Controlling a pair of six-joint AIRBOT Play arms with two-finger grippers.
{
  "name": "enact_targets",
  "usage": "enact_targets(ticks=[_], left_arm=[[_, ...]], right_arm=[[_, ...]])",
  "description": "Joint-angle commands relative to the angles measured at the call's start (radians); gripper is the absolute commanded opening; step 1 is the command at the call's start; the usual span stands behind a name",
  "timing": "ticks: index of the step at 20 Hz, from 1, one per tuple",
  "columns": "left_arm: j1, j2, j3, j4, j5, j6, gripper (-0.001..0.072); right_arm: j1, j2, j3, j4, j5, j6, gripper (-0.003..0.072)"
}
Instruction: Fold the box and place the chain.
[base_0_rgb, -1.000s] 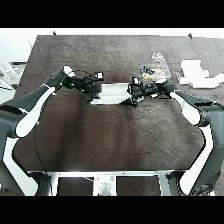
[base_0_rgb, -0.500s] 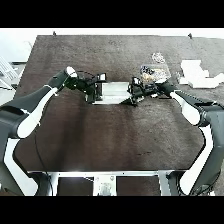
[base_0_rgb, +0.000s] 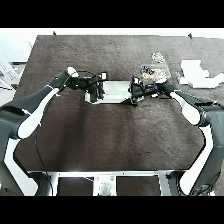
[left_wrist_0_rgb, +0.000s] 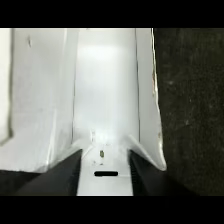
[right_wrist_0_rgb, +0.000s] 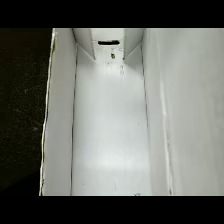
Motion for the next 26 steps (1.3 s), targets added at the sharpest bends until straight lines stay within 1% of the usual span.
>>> enact_targets(ticks=[1,5,6,7,10,15,19,20,21,23,24,26], left_arm=[[0.000,-0.001,0.000,-0.052,-0.009,0.036,0.0429],[0.000,-0.002,0.000,-0.058,-0.009,0.036,0.0438],[0.000,-0.008,0.000,-0.068,-0.008,0.035,0.0552],[0.000,-0.022,0.000,-0.089,-0.008,0.035,0.0579],[0.000,-0.047,0.000,-0.103,0.006,0.035,0.0578],[0.000,-0.047,0.000,-0.115,0.039,0.036,0.0578],[0.000,-0.047,0.000,-0.115,0.044,0.036,0.0576],[0.000,-0.047,0.000,-0.113,0.042,0.036,0.0483],[0.003,-0.047,0.000,-0.110,0.033,0.043,0.0343],[0.016,-0.046,0.000,-0.111,-0.008,0.078,0.0181],[0.026,-0.046,0.000,-0.113,-0.033,0.091,0.0116],[0.049,-0.046,0.001,-0.126,-0.081,0.116,0.0109]], right_arm=[[0.001,0.000,0.000,-0.001,0.000,0.000,0.0581],[0.001,0.000,0.000,-0.001,0.000,0.000,0.0581],[0.001,0.000,0.000,-0.001,0.000,0.000,0.0581],[0.001,0.000,0.000,-0.001,0.000,0.000,0.0580],[0.001,0.000,0.000,-0.001,0.000,0.000,0.0581],[0.001,0.000,0.000,-0.001,0.000,0.000,0.0581],[0.001,0.000,0.000,-0.001,0.000,0.000,0.0581],[0.001,0.000,0.000,-0.001,0.000,0.000,0.0581],[0.001,0.000,0.000,-0.001,0.000,0.000,0.0581],[0.001,0.000,0.000,-0.001,0.000,0.000,0.0581],[0.001,0.000,0.000,-0.001,0.000,0.000,0.0581],[0.001,0.000,0.000,-0.001,0.000,0.000,0.0581]])
